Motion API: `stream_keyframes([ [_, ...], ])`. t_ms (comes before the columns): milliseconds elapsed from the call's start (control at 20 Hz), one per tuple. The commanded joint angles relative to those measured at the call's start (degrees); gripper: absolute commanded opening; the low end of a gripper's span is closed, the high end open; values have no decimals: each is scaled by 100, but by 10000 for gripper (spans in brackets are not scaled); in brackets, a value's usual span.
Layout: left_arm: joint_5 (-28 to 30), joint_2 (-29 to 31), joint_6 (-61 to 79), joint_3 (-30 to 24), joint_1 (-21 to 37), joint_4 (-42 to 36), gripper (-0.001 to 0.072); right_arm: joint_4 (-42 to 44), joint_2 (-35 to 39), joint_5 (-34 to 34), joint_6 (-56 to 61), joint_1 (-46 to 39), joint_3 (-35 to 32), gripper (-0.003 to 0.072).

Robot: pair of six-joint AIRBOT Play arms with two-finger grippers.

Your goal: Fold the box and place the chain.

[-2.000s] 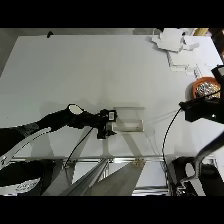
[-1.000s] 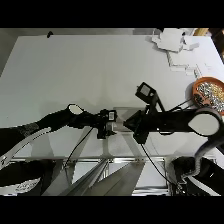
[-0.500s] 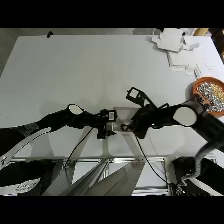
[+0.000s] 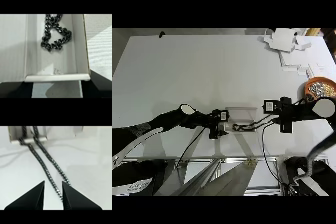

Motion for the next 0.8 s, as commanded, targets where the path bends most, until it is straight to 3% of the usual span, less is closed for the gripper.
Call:
stream_keyframes([
  [0, -2, 0, 2, 0, 0, 2, 334, -315, -496, -817, -793, -328, -162, 213],
  [350, 0, 0, 2, 0, 0, 2, 334, -313, -1569, -1209, -1810, -328, -162, 213],
  [750, 0, 0, 2, 0, 0, 2, 334, -144, -2083, -1488, -2109, -328, -162, 214],
])
